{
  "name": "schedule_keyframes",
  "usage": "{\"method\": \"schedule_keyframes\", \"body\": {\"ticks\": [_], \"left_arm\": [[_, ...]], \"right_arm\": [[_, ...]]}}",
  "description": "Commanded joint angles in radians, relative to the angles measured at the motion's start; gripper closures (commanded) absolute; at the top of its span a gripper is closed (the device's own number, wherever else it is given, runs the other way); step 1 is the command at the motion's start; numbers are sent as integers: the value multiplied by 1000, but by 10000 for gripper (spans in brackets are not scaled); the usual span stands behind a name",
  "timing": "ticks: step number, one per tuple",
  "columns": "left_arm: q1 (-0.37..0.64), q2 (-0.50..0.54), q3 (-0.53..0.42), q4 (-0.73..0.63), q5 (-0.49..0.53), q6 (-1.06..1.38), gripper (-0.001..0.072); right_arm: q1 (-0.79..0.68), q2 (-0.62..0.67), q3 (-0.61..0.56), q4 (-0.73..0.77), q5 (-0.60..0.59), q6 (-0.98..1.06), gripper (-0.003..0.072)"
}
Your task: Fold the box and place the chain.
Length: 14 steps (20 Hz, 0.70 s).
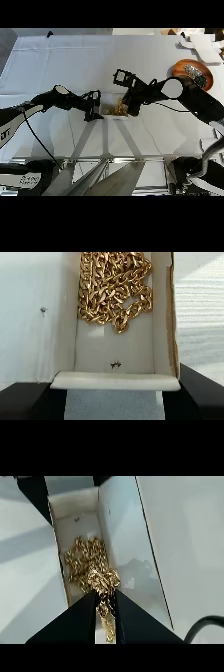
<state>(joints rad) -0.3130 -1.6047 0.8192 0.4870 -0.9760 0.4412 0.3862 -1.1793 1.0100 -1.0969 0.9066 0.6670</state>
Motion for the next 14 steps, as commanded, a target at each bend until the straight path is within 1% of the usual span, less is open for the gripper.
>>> {"method": "schedule_keyframes", "body": {"ticks": [1, 6, 11, 14], "left_arm": [[0, 0, 0, 0, 0, 0, 308], [0, 0, 0, 0, 0, 0, 308], [0, 0, 0, 0, 0, 0, 308], [0, 0, 0, 0, 0, 0, 308]], "right_arm": [[45, -33, 61, 14, -9, 54, 678], [94, -106, 124, 18, -10, 70, 678], [106, -163, 128, 36, -71, 70, 678], [106, -213, 128, 36, -77, 70, 678]]}}
